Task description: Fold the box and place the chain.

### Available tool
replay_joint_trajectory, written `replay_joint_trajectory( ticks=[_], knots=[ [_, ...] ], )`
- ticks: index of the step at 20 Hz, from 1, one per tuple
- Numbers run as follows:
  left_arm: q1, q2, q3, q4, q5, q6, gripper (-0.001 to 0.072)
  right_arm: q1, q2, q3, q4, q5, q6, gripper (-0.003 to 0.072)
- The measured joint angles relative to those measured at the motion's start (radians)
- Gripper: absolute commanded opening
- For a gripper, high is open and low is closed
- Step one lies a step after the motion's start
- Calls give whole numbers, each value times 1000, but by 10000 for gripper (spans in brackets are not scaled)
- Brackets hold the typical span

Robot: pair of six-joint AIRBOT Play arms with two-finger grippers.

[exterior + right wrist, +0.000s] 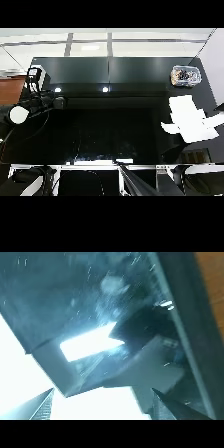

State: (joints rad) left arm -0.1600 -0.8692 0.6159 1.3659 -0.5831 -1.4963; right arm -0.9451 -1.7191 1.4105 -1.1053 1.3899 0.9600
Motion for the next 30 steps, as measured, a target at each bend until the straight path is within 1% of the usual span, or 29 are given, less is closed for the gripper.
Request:
replay_joint_trajectory(
  ticks=[2,3,4,5,6,7,8,11,12,14,16,17,18,20,22,25,27,30],
  knots=[
    [0,0,0,-9,0,0,708,-5,13,-31,0,21,-20,701],
    [0,0,0,-11,0,0,708,-7,26,-54,-10,24,-26,543],
    [0,0,0,-13,0,0,707,-10,39,-77,-24,27,-32,440],
    [0,0,0,-16,0,0,708,-14,55,-98,-36,27,-40,297],
    [0,0,0,-16,0,0,708,-18,71,-113,-40,24,-47,293],
    [0,0,0,-18,0,0,708,-23,89,-126,-42,23,-56,263],
    [0,0,0,-19,0,0,708,-28,111,-134,-31,16,-68,255],
    [0,0,0,-20,0,0,707,-32,171,-146,7,-1,-95,254],
    [0,0,0,-20,-1,0,708,-30,187,-149,18,-5,-100,234],
    [0,0,0,-20,-2,0,708,-21,210,-152,36,-6,-108,230],
    [0,0,0,-21,-3,0,708,3,222,-155,45,-4,-112,73],
    [0,0,0,-21,-4,0,708,18,226,-159,42,-3,-114,56],
    [0,0,0,-21,-7,0,708,37,229,-166,29,5,-114,54],
    [0,0,0,-21,-16,0,708,76,233,-179,-21,10,-98,12],
    [0,0,0,-21,-31,0,708,108,244,-188,-69,0,-68,12],
    [0,0,0,-21,-43,0,708,136,284,-193,-83,-18,-46,11],
    [0,0,0,-21,-48,0,708,145,325,-198,-51,-27,-39,11],
    [0,0,0,-21,-49,0,708,164,406,-228,54,-43,-34,11]
  ],
)
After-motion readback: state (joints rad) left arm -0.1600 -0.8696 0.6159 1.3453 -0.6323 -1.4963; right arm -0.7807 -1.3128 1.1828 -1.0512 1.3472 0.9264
